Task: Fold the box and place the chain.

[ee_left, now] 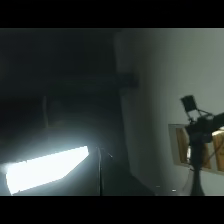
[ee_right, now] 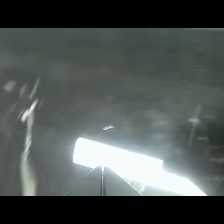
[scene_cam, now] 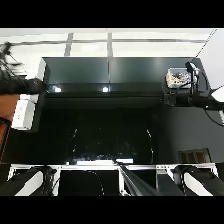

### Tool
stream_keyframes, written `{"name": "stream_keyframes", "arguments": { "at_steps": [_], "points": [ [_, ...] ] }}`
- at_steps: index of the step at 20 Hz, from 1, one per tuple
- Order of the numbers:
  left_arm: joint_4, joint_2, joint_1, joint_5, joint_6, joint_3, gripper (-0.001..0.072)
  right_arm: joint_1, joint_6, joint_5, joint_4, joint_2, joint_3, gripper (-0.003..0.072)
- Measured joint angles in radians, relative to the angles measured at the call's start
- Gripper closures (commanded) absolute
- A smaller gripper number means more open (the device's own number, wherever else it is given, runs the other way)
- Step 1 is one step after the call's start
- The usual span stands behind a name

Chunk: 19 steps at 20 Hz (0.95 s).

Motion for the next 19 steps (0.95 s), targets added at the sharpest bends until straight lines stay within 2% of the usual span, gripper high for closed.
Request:
{"name": "stream_keyframes", "arguments": {
  "at_steps": [3, 6, 11, 19],
  "points": [
    [0.030, 0.099, -0.100, 0.141, 0.005, -0.170, 0.0685, 0.006, 0.008, -0.103, -0.020, 0.000, -0.066, 0.0670],
    [0.043, 0.138, -0.138, 0.188, 0.006, -0.243, 0.0685, 0.008, 0.016, -0.145, -0.030, 0.000, -0.090, 0.0670],
    [0.052, 0.158, -0.158, 0.212, 0.008, -0.280, 0.0684, 0.008, 0.017, -0.171, -0.038, 0.000, -0.102, 0.0670],
    [0.055, 0.161, -0.163, 0.218, 0.008, -0.288, 0.0684, 0.008, 0.018, -0.177, -0.039, 0.000, -0.105, 0.0670]
  ]
}}
